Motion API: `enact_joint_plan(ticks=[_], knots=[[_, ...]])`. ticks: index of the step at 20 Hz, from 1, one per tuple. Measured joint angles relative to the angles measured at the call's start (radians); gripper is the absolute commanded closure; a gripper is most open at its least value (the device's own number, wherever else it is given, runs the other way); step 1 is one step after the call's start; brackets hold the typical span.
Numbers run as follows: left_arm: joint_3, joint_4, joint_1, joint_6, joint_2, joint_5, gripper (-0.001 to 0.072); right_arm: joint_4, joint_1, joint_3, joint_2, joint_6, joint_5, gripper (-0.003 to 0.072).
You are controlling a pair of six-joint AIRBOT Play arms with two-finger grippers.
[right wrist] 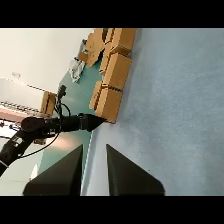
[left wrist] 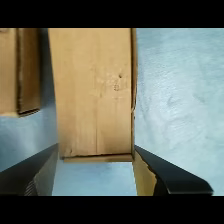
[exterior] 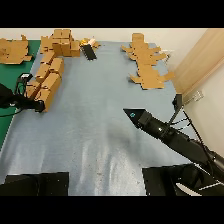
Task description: Fold the box.
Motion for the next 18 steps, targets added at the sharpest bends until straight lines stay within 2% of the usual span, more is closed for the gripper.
enact_joint_plan(ticks=[3,6,7,8,9,10,12,15,18], knots=[[0.081,0.101,0.000,-0.060,0.000,-0.103,0.0006,-0.018,0.000,0.000,-0.009,0.000,-0.027,0.0435],[0.190,0.146,-0.002,-0.106,0.000,-0.216,0.0009,-0.026,0.000,0.000,-0.044,0.000,-0.053,0.0455],[0.227,0.149,-0.002,-0.126,0.000,-0.248,0.0154,-0.027,0.000,0.000,-0.062,0.000,-0.061,0.0459],[0.263,0.149,-0.002,-0.144,0.000,-0.280,0.0426,-0.029,0.000,0.000,-0.080,0.000,-0.068,0.0528],[0.300,0.148,-0.002,-0.159,0.000,-0.315,0.0602,-0.031,0.000,0.000,-0.100,0.000,-0.072,0.0560],[0.331,0.139,-0.002,-0.168,0.000,-0.344,0.0694,-0.034,0.000,0.000,-0.119,0.000,-0.077,0.0618],[0.379,0.103,-0.002,-0.174,0.000,-0.399,0.0696,-0.047,0.000,0.001,-0.154,0.000,-0.084,0.0683],[0.411,0.025,-0.008,-0.167,0.008,-0.452,0.0697,-0.087,-0.011,0.013,-0.205,0.000,-0.099,0.0683],[0.415,-0.090,-0.061,-0.120,0.037,-0.489,0.0697,-0.173,-0.069,0.061,-0.269,0.000,-0.189,0.0683]])
